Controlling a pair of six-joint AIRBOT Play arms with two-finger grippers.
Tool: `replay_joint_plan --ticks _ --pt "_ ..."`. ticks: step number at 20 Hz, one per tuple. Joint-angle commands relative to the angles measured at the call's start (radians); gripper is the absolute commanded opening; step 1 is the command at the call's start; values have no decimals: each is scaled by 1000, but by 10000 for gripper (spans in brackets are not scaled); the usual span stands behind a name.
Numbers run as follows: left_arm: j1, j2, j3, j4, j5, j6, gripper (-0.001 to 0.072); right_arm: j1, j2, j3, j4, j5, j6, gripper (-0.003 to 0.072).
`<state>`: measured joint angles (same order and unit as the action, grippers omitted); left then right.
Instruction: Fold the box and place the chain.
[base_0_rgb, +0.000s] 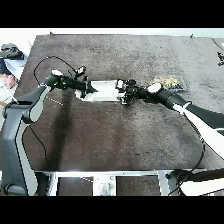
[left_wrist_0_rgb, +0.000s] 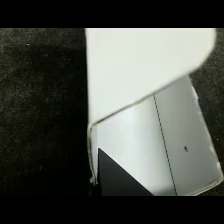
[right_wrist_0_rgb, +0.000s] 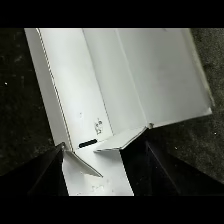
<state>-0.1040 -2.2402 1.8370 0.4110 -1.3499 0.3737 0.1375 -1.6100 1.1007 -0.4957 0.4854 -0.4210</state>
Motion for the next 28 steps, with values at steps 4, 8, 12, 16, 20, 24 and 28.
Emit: replay_joint_plan --ticks 4,8,12,16,20,24,28 --pt "1 -1 0 0 -1 0 10 -73 -87 120 2 223 12 560" --pt "1 -1 0 0 -1 0 10 -104 -156 201 2 323 60 592" --pt "1 -1 0 0 -1 0 10 -113 -212 281 -5 391 90 592" --pt "1 -1 0 0 -1 0 10 -113 -257 333 -19 427 90 592" --pt "1 -1 0 0 -1 0 10 -113 -310 383 -18 481 93 592" --pt "1 -1 0 0 -1 0 10 -113 -371 458 -18 565 118 592" --pt "1 -1 0 0 -1 0 10 -112 -424 533 -50 611 139 592"
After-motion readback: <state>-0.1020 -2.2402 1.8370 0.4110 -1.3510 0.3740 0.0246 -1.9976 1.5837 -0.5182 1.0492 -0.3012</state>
